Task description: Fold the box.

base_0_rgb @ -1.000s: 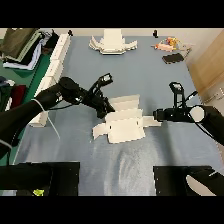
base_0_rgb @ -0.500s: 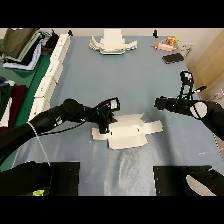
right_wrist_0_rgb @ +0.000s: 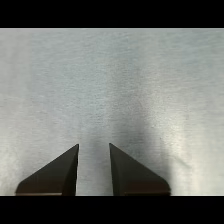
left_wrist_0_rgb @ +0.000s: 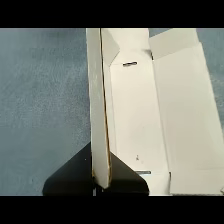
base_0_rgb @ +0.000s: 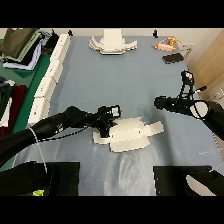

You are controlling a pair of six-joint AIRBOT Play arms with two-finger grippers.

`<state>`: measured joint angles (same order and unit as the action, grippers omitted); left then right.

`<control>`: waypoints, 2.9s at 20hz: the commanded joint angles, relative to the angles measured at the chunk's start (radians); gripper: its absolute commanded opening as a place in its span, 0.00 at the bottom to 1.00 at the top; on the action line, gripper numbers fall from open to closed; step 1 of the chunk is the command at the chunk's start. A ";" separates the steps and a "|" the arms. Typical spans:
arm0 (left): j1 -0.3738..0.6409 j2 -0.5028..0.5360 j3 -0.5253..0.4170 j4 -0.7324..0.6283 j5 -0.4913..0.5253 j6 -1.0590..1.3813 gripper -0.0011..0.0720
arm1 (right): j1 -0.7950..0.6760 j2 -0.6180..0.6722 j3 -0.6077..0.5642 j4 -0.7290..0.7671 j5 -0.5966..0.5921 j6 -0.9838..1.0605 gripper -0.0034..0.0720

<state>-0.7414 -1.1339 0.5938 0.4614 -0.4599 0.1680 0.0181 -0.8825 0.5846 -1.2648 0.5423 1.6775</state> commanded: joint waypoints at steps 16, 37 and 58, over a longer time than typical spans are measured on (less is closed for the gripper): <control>0.153 0.001 0.073 0.011 -0.369 -0.045 0.03 | 0.000 0.000 0.000 0.005 0.071 0.001 0.46; 0.109 -0.012 0.071 0.013 -0.148 -0.001 0.03 | 0.001 0.001 0.000 0.016 0.093 0.002 0.46; 0.092 -0.012 -0.003 0.010 -0.225 -0.064 0.03 | 0.002 0.001 0.000 0.031 0.116 0.001 0.44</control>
<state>-0.6483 -1.1442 0.5983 0.4664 -0.6743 0.1188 0.0189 -0.8825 0.5846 -1.2343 0.6540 1.6791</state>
